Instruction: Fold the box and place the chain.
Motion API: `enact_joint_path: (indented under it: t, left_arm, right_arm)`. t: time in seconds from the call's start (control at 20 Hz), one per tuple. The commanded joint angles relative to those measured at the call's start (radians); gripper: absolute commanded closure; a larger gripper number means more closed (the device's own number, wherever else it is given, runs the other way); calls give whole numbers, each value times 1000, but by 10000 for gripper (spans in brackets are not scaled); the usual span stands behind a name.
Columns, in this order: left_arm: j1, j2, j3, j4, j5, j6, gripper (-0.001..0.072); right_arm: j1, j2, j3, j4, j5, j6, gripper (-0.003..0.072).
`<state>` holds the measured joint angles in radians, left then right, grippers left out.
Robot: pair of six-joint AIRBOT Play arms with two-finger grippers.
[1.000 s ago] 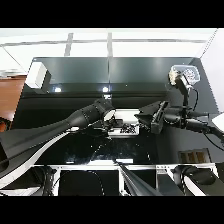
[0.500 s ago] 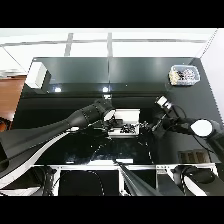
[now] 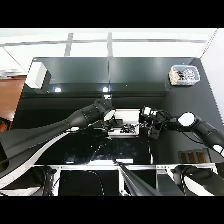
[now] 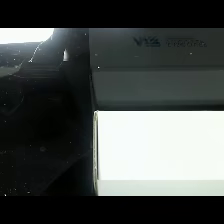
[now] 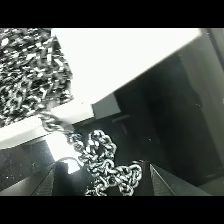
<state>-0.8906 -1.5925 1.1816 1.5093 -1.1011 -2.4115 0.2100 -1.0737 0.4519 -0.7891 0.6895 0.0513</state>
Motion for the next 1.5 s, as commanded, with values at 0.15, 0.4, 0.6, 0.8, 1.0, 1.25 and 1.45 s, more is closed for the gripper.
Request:
enact_joint_path:
  t: [0.15,0.4,0.6,0.8,1.0,1.25,1.45]
  left_arm:
    - [0,0,0,-3,0,0,679]
    - [0,0,0,-3,0,0,680]
    - [0,0,0,-3,0,0,679]
    - [0,0,0,-3,0,0,680]
    - [0,0,0,-3,0,0,679]
    - [0,0,0,-3,0,0,679]
    - [0,0,0,-3,0,0,680]
  right_arm:
    - [0,-22,5,10,1,-58,214]
    - [0,-22,5,6,-16,59,669]
    - [0,18,6,-2,2,264,669]
    - [-1,173,64,-50,142,518,670]
    - [-2,367,177,-32,317,645,670]
    - [-2,491,330,161,337,700,669]
    - [15,471,326,338,248,752,669]
